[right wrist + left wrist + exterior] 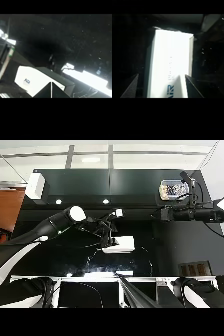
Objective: Fold the box and place the chain.
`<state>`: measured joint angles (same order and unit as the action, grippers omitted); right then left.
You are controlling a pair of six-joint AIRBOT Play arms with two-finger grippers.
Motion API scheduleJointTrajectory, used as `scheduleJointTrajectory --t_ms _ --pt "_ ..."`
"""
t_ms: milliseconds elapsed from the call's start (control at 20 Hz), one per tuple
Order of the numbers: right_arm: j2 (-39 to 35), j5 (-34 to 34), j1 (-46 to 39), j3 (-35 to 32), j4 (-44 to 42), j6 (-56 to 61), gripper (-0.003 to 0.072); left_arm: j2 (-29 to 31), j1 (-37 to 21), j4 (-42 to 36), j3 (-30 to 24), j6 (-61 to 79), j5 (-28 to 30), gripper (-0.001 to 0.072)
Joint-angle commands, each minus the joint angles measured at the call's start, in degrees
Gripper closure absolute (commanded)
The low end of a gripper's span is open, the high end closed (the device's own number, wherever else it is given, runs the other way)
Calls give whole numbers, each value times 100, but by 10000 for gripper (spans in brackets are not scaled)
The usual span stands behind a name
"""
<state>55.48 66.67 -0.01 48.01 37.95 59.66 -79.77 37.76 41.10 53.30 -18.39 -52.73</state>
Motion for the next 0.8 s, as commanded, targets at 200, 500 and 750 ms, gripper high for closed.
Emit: scheduleJointTrajectory --t_ms 200,500,750 --pt "-7 -28 0 4 24 7 675 -149 531 1016 70 -315 55 3" --pt "-7 -37 0 4 24 13 675 -153 610 1064 68 -317 273 3" --pt "-7 -111 0 4 24 17 675 -435 1084 946 -46 -313 1405 2"
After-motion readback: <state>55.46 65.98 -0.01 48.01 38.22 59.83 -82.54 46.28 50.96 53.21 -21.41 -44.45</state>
